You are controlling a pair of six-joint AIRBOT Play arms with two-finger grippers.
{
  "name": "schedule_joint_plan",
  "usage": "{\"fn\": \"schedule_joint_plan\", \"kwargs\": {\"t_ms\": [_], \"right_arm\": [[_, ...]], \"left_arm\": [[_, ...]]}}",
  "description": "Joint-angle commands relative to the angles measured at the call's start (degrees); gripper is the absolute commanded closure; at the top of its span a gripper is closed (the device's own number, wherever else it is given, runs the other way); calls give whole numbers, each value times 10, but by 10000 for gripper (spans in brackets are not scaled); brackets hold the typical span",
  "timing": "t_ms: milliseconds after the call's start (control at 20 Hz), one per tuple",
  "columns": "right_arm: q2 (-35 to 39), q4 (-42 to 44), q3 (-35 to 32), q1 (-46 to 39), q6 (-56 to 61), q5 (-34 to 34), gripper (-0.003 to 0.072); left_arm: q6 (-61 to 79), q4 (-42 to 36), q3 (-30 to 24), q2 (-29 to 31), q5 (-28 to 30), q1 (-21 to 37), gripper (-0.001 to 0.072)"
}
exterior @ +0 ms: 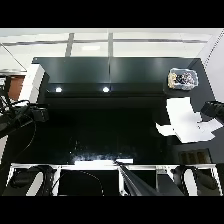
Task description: Fold the box and place the chain.
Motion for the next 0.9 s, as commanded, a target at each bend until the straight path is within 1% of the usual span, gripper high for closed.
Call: {"fn": "schedule_joint_plan", "kwargs": {"t_ms": [0,700,850], "right_arm": [[0,0,0,0,0,0,656],[0,0,0,0,0,0,655],[0,0,0,0,0,0,655]], "left_arm": [[0,0,0,0,0,1,677],[0,0,0,0,1,1,677],[0,0,0,0,48,1,676]]}}
